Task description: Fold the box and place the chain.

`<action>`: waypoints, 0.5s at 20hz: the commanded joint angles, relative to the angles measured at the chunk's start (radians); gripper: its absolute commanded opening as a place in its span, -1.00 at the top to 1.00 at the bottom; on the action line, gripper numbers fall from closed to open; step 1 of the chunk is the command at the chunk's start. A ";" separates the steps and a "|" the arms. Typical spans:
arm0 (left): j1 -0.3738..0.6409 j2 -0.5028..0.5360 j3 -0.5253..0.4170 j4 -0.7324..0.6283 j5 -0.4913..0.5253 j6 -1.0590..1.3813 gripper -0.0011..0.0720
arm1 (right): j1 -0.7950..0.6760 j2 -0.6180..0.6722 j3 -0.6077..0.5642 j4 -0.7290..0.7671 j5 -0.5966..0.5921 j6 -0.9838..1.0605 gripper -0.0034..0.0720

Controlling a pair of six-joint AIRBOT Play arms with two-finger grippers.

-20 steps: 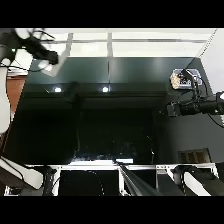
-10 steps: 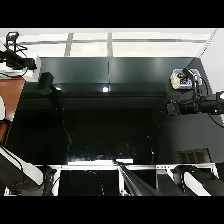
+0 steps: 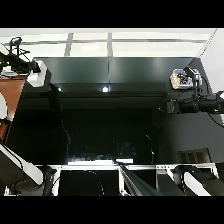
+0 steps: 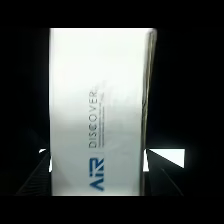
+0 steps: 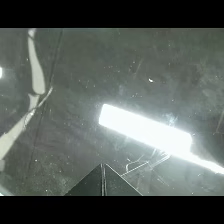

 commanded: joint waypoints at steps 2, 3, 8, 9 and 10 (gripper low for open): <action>-0.040 0.047 0.067 0.139 -0.060 -0.020 -1.00 | 0.001 0.001 0.000 0.005 0.032 -0.001 0.86; -0.054 0.090 0.061 0.149 -0.052 -0.025 -0.99 | 0.001 0.001 0.000 0.009 0.032 -0.001 0.86; -0.119 0.345 -0.057 0.056 -0.142 -0.251 0.66 | 0.020 0.001 0.000 0.032 0.004 -0.023 0.86; -0.144 0.407 -0.112 0.016 -0.149 -0.224 0.87 | 0.038 0.001 0.000 0.032 -0.004 -0.040 0.86; -0.176 0.478 -0.180 -0.032 -0.137 -0.192 0.92 | 0.057 0.001 0.000 0.031 -0.016 -0.053 0.86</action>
